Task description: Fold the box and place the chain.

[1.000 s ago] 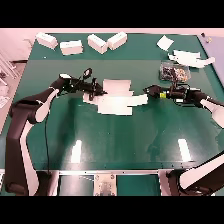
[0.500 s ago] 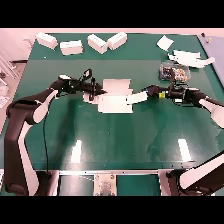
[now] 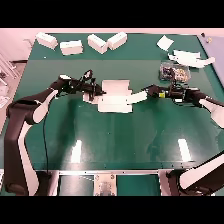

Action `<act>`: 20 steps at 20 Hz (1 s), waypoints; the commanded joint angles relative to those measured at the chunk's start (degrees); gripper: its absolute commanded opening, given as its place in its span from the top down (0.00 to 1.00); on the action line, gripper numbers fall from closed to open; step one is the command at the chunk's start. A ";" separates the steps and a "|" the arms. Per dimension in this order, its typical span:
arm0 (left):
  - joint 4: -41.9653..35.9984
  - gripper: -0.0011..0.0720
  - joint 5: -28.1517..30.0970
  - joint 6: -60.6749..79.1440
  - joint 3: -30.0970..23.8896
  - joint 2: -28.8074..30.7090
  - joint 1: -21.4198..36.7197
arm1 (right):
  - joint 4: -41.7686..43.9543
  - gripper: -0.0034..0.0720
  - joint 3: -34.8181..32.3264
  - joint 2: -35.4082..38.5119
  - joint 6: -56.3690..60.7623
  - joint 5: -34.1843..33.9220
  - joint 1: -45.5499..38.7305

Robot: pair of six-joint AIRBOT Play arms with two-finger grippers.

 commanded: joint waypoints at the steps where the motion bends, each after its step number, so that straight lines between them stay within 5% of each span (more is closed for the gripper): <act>1: -0.04 0.96 0.37 -0.02 -0.02 -0.04 0.09 | 0.46 0.43 1.31 1.92 -1.88 0.11 -0.20; 10: -0.24 0.96 0.66 0.00 -0.02 -0.04 0.09 | -0.87 0.43 1.73 18.75 -2.56 5.81 1.55; 20: -0.39 0.96 0.98 0.00 -0.02 -0.04 0.02 | -26.69 0.47 -5.01 24.44 -7.50 -4.00 14.91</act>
